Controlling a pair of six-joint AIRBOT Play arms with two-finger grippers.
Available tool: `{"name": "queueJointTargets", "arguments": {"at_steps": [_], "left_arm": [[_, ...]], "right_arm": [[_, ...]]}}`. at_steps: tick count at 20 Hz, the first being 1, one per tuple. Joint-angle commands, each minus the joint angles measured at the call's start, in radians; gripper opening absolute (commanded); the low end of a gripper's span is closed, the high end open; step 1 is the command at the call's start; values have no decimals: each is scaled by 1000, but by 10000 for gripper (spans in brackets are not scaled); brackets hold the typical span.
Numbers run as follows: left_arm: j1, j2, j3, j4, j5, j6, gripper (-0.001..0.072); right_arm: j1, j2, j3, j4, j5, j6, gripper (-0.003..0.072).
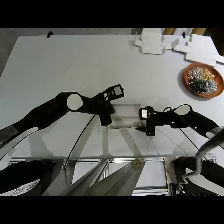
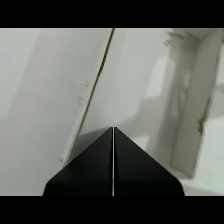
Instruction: Fold the box and place the chain.
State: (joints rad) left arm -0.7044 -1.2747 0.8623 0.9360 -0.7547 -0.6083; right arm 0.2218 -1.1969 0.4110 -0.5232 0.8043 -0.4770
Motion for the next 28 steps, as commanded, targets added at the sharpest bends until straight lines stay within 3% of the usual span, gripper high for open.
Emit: {"name": "queueJointTargets", "arguments": {"at_steps": [1,5,12,13,14,15,17,22,28], "left_arm": [[-1,29,-35,31,-107,-32,3],[13,29,-110,27,-85,-31,3],[90,31,-155,52,-103,32,22],[96,31,-161,51,-103,93,72],[101,31,-168,50,-103,164,167],[102,31,-175,50,-101,244,308],[101,30,-182,41,-89,381,403],[98,25,-182,-16,-6,478,403],[78,-17,-182,-39,21,500,403]], "right_arm": [[0,0,0,0,0,0,279],[0,0,0,0,0,0,279],[0,0,0,0,0,0,278],[0,0,0,0,0,0,279],[0,0,0,0,0,0,278],[0,0,0,0,0,0,279],[0,0,0,0,0,0,278],[1,0,0,0,0,0,279],[0,0,0,0,0,0,279]]}}
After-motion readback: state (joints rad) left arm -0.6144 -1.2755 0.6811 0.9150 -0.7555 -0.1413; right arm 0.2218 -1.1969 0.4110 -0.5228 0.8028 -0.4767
